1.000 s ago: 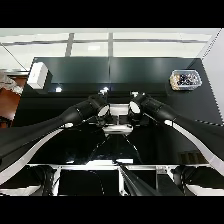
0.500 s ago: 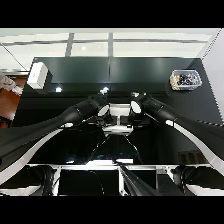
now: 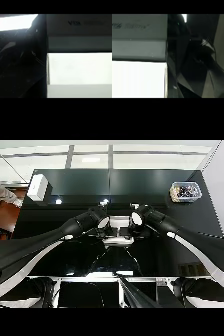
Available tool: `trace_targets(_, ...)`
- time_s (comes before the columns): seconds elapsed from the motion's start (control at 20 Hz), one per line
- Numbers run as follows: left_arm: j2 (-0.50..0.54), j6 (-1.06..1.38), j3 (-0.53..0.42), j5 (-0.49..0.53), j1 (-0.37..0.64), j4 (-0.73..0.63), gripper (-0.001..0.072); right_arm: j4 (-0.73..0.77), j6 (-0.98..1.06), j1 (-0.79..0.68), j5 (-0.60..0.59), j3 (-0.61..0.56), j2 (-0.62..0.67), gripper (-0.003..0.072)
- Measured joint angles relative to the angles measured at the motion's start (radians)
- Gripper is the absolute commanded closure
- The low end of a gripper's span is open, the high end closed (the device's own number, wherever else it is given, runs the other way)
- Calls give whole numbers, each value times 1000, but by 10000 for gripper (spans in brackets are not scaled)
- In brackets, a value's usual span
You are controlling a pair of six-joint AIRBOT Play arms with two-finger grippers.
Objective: Fold the box and place the chain.
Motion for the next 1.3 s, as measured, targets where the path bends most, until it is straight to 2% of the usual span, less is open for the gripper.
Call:
trace_targets(0.25, 0, 3, 0, 1, 0, 0, 681, -2, -141, -40, 28, 3, 88, 307)
trace_targets(0.5, 0, 3, 0, 3, 0, 0, 681, -55, -288, -185, 75, 5, 331, 306)
trace_targets(0.55, 0, 3, 0, 3, 0, 0, 681, -113, -303, -226, 59, 5, 371, 278)
trace_targets(0.6, 0, 3, 0, 3, 0, 0, 681, -188, -310, -274, 35, 5, 403, -21)
trace_targets(0.75, 0, 2, 0, 2, 0, 0, 681, -352, -320, -443, -91, -9, 427, -18)
trace_targets(0.9, 0, 2, 0, 2, 0, 0, 681, -377, -325, -613, -208, -14, 346, -18)
trace_targets(1.0, 0, 2, 0, 2, 0, 0, 681, -340, -325, -713, -256, 24, 247, -18)
trace_targets(1.1, 0, 2, 0, 3, 0, 0, 681, -277, -327, -791, -267, 112, 124, -10)
trace_targets(1.25, 0, 2, 0, 7, 0, 0, 681, -215, -352, -854, -220, 295, -62, -8)
trace_targets(1.3, 0, 1, 0, 7, 0, 0, 681, -203, -367, -863, -208, 349, -110, 61)
